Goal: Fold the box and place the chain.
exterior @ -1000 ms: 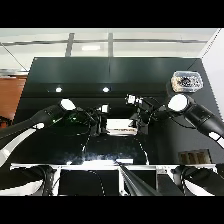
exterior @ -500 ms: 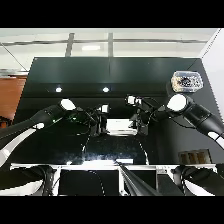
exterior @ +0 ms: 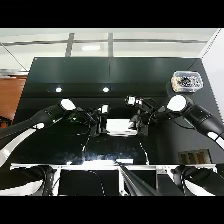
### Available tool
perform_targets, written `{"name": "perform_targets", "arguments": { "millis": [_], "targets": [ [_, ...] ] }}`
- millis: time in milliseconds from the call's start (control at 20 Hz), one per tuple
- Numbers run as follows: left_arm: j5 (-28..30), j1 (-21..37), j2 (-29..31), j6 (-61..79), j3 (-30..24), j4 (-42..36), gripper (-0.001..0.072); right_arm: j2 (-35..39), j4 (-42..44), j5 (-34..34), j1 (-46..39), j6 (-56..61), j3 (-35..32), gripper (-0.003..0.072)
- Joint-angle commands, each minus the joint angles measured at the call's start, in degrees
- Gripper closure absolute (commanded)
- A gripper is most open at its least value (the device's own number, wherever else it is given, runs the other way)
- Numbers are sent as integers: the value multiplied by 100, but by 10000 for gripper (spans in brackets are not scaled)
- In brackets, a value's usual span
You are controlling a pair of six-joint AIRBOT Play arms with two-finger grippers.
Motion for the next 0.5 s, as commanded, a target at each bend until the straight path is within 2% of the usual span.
{"name": "perform_targets", "arguments": {
  "millis": [0,450],
  "targets": [
    [2,-2,0,-15,2,-7,360,-4,-44,37,4,24,-103,378],
    [0,-2,0,-15,2,-7,360,0,-42,-175,2,70,-103,379]
  ]
}}
